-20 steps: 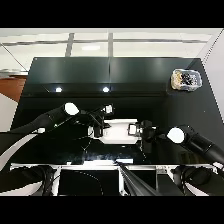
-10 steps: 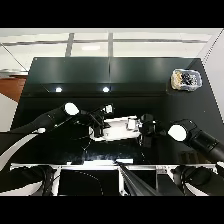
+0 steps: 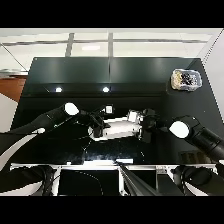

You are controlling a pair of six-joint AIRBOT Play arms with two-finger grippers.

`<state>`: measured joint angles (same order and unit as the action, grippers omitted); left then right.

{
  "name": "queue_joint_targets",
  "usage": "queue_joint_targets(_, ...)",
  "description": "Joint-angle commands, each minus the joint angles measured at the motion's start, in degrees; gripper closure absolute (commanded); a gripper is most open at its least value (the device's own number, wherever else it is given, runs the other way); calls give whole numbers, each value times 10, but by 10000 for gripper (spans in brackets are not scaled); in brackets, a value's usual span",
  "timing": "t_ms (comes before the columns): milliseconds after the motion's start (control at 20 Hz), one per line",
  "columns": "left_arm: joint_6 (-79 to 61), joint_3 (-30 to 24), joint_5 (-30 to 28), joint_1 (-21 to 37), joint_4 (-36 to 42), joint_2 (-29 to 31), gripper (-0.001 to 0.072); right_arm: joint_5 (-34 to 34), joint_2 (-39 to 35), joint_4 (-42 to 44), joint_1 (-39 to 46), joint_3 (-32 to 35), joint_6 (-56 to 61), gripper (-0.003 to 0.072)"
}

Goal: Fold the box and place the chain.

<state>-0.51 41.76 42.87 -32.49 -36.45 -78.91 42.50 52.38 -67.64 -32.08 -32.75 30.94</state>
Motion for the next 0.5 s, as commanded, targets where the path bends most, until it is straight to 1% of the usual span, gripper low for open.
queue_joint_targets(0,-2,0,-1,0,-6,1,685,11,0,31,35,-3,-12,-27)
queue_joint_targets(150,-2,0,-1,0,-6,1,684,13,12,136,57,-3,-125,-27)
queue_joint_targets(200,-2,0,-2,0,-6,1,684,13,21,151,62,-3,-152,-27)
queue_joint_targets(300,-2,0,-2,0,-7,1,684,18,35,158,64,-3,-173,-27)
queue_joint_targets(450,-2,0,-2,0,-7,1,683,47,49,152,64,-3,-189,-27)
